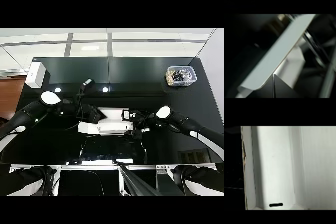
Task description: Fold the box and place the chain.
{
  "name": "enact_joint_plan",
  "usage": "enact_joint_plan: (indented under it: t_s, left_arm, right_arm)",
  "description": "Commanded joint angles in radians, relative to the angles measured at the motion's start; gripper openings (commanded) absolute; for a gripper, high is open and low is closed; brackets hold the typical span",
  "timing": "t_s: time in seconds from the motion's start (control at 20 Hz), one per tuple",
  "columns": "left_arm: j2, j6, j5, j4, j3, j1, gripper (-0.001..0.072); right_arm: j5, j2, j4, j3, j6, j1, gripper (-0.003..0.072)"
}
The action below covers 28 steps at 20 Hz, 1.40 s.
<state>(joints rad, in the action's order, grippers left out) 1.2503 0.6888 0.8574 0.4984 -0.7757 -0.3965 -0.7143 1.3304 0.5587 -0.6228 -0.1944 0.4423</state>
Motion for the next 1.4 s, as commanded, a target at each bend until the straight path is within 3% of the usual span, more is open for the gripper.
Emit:
enact_joint_plan:
  t_s: [0.0, 0.05, 0.1, 0.15, 0.45, 0.65, 0.8, 0.95, 1.15, 1.35]
  left_arm:
    - [0.036, -0.005, -0.223, 0.048, 0.002, -0.006, 0.0028]
    - [0.06, -0.003, -0.187, 0.089, 0.002, -0.006, 0.0027]
    - [0.085, -0.003, -0.148, 0.12, 0.002, -0.007, 0.0027]
    - [0.111, -0.003, -0.114, 0.143, 0.002, -0.008, 0.0027]
    - [0.143, -0.004, -0.052, 0.17, -0.035, 0.008, 0.0027]
    - [0.06, 0.039, 0.12, 0.306, -0.172, 0.074, 0.0026]
    - [-0.041, 0.187, 0.224, 0.467, -0.185, 0.145, 0.0026]
    - [-0.151, 0.202, 0.324, 0.54, -0.139, 0.206, 0.0025]
    - [-0.328, 0.042, 0.242, 0.54, 0.025, 0.21, 0.0028]
    - [-0.344, -0.284, 0.269, 0.537, 0.12, 0.209, 0.003]
  right_arm:
    - [0.0, 0.0, 0.0, 0.0, -0.001, 0.001, 0.0423]
    - [-0.001, 0.0, 0.0, -0.001, -0.001, 0.001, 0.0336]
    - [-0.004, 0.0, 0.0, -0.001, -0.002, 0.001, 0.0141]
    - [-0.004, 0.0, 0.0, -0.001, -0.002, 0.001, 0.0059]
    - [-0.004, 0.0, 0.0, -0.001, -0.001, 0.001, 0.0067]
    - [-0.003, 0.0, 0.0, -0.001, -0.002, 0.001, 0.0067]
    - [-0.002, 0.001, 0.0, -0.001, -0.001, 0.001, 0.0066]
    - [0.0, 0.0, -0.001, -0.001, -0.001, 0.001, 0.0067]
    - [0.0, 0.0, 0.0, -0.001, -0.001, 0.001, 0.0067]
    - [0.0, 0.0, -0.001, -0.001, -0.001, 0.001, 0.0067]
